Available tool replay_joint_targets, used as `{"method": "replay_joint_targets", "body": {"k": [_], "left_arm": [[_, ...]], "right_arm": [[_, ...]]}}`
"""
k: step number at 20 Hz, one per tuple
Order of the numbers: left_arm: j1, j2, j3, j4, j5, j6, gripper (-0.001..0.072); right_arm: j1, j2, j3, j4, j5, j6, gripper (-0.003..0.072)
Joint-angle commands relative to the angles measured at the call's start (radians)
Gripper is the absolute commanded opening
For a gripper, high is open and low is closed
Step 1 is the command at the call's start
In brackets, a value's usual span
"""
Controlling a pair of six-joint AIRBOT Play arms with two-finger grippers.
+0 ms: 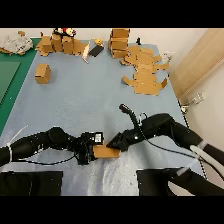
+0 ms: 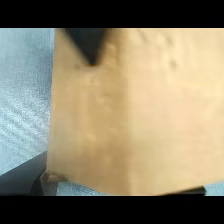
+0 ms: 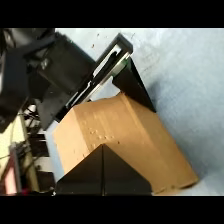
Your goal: Fold the box.
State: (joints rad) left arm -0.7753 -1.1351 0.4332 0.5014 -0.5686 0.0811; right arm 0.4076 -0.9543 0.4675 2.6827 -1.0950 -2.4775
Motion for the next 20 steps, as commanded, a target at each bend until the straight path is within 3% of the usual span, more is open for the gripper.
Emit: {"method": "replay_joint_targets", "body": {"k": [1,8,9,11,12,17,18,20], "left_arm": [[0.000,0.000,0.000,0.000,0.000,0.000,0.0522],[0.000,0.000,0.000,0.000,0.000,0.000,0.0522],[0.000,0.000,0.000,0.000,0.000,0.000,0.0522],[0.000,0.000,0.000,0.000,0.000,0.000,0.0522],[0.000,0.000,0.000,0.000,0.000,0.000,0.0522],[0.000,0.000,0.000,0.000,0.000,0.000,0.0522],[0.000,0.000,0.000,0.000,0.000,0.000,0.0522],[0.000,0.000,0.000,0.000,0.000,0.000,0.0522]], "right_arm": [[0.093,0.164,-0.068,-0.149,0.143,0.055,0.0011],[0.306,0.249,-0.081,-0.447,0.371,0.061,0.0107],[0.328,0.250,-0.081,-0.473,0.401,0.061,0.0141],[0.362,0.251,-0.080,-0.488,0.447,0.057,0.0320],[0.375,0.251,-0.079,-0.489,0.457,0.056,0.0374],[0.386,0.250,-0.079,-0.558,0.478,-0.069,0.0399],[0.386,0.250,-0.079,-0.569,0.489,-0.090,0.0471],[0.386,0.251,-0.077,-0.565,0.496,-0.149,0.0470]]}}
